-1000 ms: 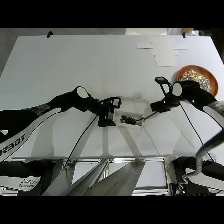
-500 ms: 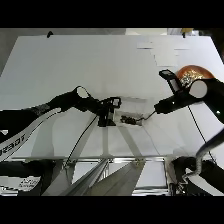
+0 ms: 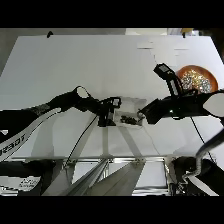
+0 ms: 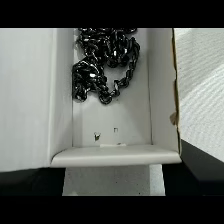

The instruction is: Fold the box and place the chain.

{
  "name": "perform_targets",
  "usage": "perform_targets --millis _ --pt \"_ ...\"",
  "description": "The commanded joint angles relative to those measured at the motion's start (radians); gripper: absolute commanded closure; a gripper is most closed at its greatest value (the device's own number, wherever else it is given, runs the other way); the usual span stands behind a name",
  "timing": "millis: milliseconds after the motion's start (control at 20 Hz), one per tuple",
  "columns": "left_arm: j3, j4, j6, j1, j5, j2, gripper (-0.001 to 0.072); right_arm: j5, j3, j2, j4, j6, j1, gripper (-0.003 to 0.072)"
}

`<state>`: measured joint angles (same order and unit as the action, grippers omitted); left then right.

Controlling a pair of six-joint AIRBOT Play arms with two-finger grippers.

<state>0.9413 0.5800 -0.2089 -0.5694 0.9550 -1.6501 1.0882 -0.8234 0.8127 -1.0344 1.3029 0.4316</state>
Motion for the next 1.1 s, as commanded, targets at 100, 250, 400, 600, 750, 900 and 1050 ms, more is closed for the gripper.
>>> perform_targets --millis 100,250,400,600,750,900,1050 --pt "0.001 0.0 0.0 0.0 0.0 0.001 0.0575 -0.121 0.006 -0.005 0.04 -0.003 0.06 0.0672" --pt "0.001 0.0 0.0 0.0 0.0 0.001 0.0575 -0.177 0.035 0.032 0.041 -0.003 0.06 0.0672" --pt "0.001 0.0 0.0 0.0 0.0 0.001 0.0575 -0.194 0.064 0.117 0.04 -0.003 0.06 0.0672" --pt "0.001 0.0 0.0 0.0 0.0 0.001 0.0575 -0.193 0.071 0.214 0.041 -0.027 0.094 0.0429" --pt "0.001 0.0 0.0 0.0 0.0 0.001 0.0575 -0.173 0.053 0.203 0.039 -0.029 0.089 0.0391" --pt "0.001 0.0 0.0 0.0 0.0 0.001 0.0575 -0.095 -0.034 0.18 -0.008 -0.024 0.025 0.0439" --pt "0.001 0.0 0.0 0.0 0.0 0.001 0.0575 -0.08 -0.13 0.166 -0.118 0.042 -0.07 0.0451"
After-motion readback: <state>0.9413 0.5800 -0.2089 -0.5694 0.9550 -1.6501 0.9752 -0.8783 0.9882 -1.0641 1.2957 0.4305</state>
